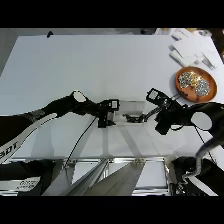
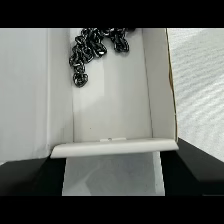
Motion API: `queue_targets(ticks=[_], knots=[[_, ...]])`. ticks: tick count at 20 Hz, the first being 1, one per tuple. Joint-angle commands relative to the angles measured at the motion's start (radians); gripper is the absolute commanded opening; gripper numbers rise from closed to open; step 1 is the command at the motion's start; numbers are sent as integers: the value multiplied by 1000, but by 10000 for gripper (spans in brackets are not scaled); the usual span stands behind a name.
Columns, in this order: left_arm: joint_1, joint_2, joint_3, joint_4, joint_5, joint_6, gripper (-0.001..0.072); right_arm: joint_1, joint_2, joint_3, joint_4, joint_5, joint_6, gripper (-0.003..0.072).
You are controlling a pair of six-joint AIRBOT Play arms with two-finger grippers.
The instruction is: Fold the box and place the chain.
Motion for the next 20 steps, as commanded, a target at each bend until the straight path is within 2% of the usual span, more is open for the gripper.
queue_targets(ticks=[1,3,6,13,20], knots=[[1,1,0,0,0,0,139,-48,-68,-45,-37,-71,-36,160],[1,1,0,0,0,0,139,-93,-102,-63,108,-124,-241,160],[1,1,0,0,0,0,139,-137,-168,-64,285,-122,-510,161],[1,1,0,0,0,0,139,-139,-311,-64,290,-149,-655,161],[1,1,0,0,0,0,139,-139,-349,-64,292,-200,-660,160]])
